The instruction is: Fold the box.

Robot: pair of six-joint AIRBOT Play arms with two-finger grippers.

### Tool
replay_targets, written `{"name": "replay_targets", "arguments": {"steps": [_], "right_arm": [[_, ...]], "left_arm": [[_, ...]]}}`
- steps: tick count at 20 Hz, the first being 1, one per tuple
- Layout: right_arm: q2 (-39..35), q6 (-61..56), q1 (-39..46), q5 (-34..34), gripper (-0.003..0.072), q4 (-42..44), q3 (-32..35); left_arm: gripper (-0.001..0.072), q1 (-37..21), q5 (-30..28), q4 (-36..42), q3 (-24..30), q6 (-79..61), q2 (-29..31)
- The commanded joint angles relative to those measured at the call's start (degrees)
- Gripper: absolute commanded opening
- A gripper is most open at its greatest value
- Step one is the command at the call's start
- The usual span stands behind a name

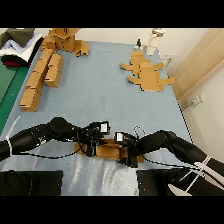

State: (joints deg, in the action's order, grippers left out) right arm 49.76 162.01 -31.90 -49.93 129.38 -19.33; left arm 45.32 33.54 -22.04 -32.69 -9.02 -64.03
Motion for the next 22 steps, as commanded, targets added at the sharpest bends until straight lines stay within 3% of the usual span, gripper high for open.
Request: {"name": "replay_targets", "arguments": {"steps": [1, 7, 22], "right_arm": [[0.2, 0.0, 0.0, 2.2, 0.0704, -0.2, 0.0], [1.5, 0.1, 0.0, 6.6, 0.0702, -1.7, 0.0], [0.3, 1.7, 0.0, 7.7, 0.0694, -5.1, 0.0]], "left_arm": [[0.0013, 0.0, 0.0, 0.0, 0.0, 0.0, 0.0], [0.0012, 0.0, 0.0, 0.0, 0.0, 0.0, 0.0], [0.0013, 0.0, 0.0, 0.0, 0.0, 0.0, 0.0]]}}
